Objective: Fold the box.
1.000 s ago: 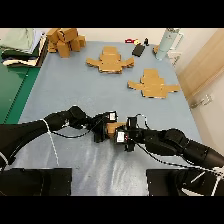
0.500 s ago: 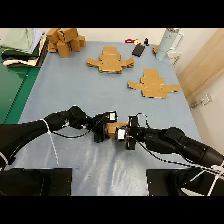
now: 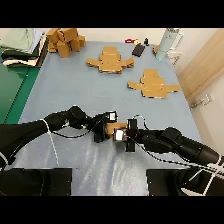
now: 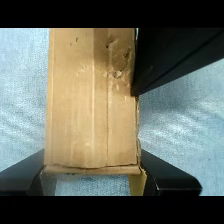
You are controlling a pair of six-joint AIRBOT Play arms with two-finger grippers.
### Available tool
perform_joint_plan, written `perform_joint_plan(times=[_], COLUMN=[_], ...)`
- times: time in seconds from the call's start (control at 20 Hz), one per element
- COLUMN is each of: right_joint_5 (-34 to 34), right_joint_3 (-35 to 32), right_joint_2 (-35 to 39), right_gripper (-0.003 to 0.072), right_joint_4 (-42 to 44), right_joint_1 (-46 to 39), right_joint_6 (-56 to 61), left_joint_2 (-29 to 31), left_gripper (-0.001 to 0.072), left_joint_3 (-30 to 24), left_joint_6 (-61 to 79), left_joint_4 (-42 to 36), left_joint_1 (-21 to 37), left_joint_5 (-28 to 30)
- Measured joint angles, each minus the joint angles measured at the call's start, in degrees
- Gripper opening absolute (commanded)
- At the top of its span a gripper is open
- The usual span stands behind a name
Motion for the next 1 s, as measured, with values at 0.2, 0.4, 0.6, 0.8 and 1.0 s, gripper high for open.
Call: perform_joint_plan(times=[0.2,0.4,0.6,0.8,1.0], right_joint_5=[-0.1,-0.2,-0.2,-1.2,-3.0], right_joint_3=[0.0,0.0,0.0,0.0,0.0], right_joint_2=[-0.3,0.0,3.4,5.0,4.2], right_gripper=[0.0006,0.0006,0.0006,0.0006,0.0006], right_joint_4=[0.2,0.2,0.1,-0.8,-0.9], right_joint_1=[0.0,0.0,-0.2,-1.8,-2.4], right_joint_6=[0.0,0.0,0.0,0.0,0.5], left_joint_2=[0.0,0.0,0.0,0.0,0.0], left_gripper=[0.0486,0.0486,0.0486,0.0486,0.0487], left_joint_3=[0.0,0.0,0.0,0.0,0.0], left_joint_6=[0.0,0.0,0.0,0.0,0.0], left_joint_4=[0.0,0.0,0.0,0.0,0.0], left_joint_1=[0.0,0.0,0.0,0.0,0.0], left_joint_5=[0.0,0.0,0.0,0.0,0.0])
